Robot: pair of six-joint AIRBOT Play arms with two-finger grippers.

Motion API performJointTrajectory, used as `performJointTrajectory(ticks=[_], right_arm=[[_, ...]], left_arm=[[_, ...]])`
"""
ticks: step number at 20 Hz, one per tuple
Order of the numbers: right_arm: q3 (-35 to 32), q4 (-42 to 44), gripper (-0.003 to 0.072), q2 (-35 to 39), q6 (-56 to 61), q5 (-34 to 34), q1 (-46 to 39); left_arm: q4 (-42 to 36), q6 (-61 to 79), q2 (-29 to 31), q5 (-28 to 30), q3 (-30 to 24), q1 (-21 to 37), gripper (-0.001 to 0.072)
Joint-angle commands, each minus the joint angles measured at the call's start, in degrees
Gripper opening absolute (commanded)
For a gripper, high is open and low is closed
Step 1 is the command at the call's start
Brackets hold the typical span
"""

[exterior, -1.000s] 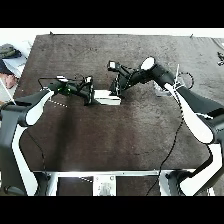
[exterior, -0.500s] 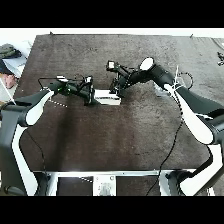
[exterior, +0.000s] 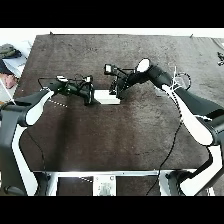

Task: Fold the box and place the chain.

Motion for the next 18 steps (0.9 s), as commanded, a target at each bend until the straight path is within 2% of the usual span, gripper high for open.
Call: performJointTrajectory(ticks=[1, 10, 18], right_arm=[[0.0, -0.7, 0.0175, 0.09, 0.33, -1.64, 0.5], [0.0, -0.5, 0.0174, 0.87, 1.36, -2.56, 0.79], [-0.02, -4.33, 0.0174, 0.76, 2.97, -4.46, 2.64]], left_arm=[[0.09, 0.09, -0.02, -0.2, -0.02, -0.07, 0.0278], [0.09, 0.09, -0.02, -0.2, -0.02, -0.07, 0.0278], [0.09, 0.09, 0.0, -0.2, -0.02, -0.07, 0.0278]])
